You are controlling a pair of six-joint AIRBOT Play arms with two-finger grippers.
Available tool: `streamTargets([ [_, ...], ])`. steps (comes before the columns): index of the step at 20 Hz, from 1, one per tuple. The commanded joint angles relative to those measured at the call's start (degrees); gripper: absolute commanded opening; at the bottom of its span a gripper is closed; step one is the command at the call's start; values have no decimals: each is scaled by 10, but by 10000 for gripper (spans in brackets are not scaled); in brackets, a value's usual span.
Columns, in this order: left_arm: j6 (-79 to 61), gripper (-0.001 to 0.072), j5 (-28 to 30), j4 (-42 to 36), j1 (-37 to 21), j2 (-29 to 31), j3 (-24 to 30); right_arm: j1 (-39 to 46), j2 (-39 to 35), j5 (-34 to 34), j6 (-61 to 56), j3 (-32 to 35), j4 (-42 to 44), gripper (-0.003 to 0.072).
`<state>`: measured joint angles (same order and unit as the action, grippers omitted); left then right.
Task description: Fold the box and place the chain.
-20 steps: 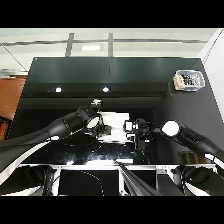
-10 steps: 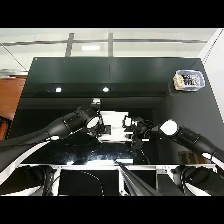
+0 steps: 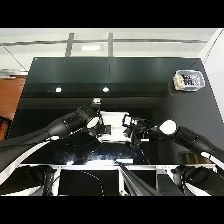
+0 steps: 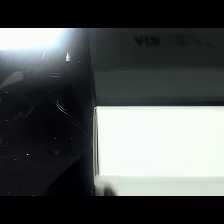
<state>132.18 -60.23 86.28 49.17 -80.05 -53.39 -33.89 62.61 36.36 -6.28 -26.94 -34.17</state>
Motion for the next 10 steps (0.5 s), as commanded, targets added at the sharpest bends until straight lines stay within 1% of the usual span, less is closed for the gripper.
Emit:
streamTargets([
  [1, 1, 32, -2, 0, 0, 0, 0, 20, -19, 9, -77, -1, -18, 48],
  [3, 1, 32, -1, 0, 0, 0, 0, 67, -56, 48, -185, -1, -96, 48],
  [5, 1, 32, -3, 0, 0, 0, 0, 144, -104, 105, -328, -2, -164, 47],
  [6, 1, 33, -3, 0, 0, 0, 0, 194, -130, 139, -390, -2, -181, 47],
  [8, 1, 33, -3, 0, 0, 0, 0, 300, -161, 181, -503, -2, -195, 47],
  [10, 1, 32, -3, 0, 0, 0, 0, 402, -159, 188, -615, 8, -198, 46],
])
